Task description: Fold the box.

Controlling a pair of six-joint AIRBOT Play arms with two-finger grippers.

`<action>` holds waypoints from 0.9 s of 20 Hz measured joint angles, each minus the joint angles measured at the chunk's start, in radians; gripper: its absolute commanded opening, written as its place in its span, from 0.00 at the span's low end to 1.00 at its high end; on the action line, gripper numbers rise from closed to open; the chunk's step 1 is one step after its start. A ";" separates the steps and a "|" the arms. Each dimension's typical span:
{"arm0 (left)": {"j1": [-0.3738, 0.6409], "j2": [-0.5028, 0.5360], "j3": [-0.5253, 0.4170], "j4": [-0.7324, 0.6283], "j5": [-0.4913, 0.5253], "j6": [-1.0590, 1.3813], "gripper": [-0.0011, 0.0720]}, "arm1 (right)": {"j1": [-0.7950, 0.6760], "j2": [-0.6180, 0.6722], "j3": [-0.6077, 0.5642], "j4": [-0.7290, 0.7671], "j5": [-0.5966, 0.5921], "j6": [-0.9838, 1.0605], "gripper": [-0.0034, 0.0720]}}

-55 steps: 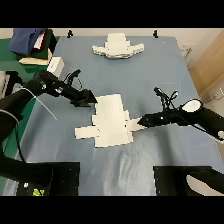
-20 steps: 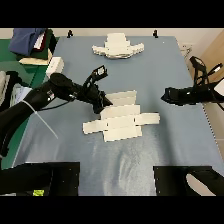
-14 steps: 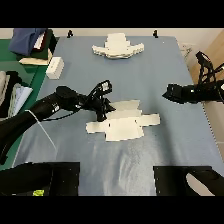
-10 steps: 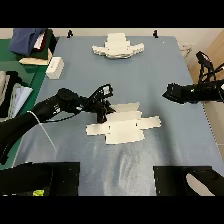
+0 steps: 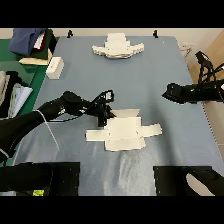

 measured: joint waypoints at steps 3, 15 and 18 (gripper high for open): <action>0.000 -0.005 -0.007 0.006 -0.014 0.002 0.04 | 0.000 0.000 0.000 0.000 -0.001 0.000 0.23; 0.000 0.215 0.003 0.005 0.048 0.071 0.04 | 0.001 -0.004 0.000 0.005 -0.013 0.000 0.23; -0.009 0.220 -0.051 -0.029 0.105 0.113 0.04 | 0.008 -0.005 0.000 0.013 -0.018 0.000 0.23</action>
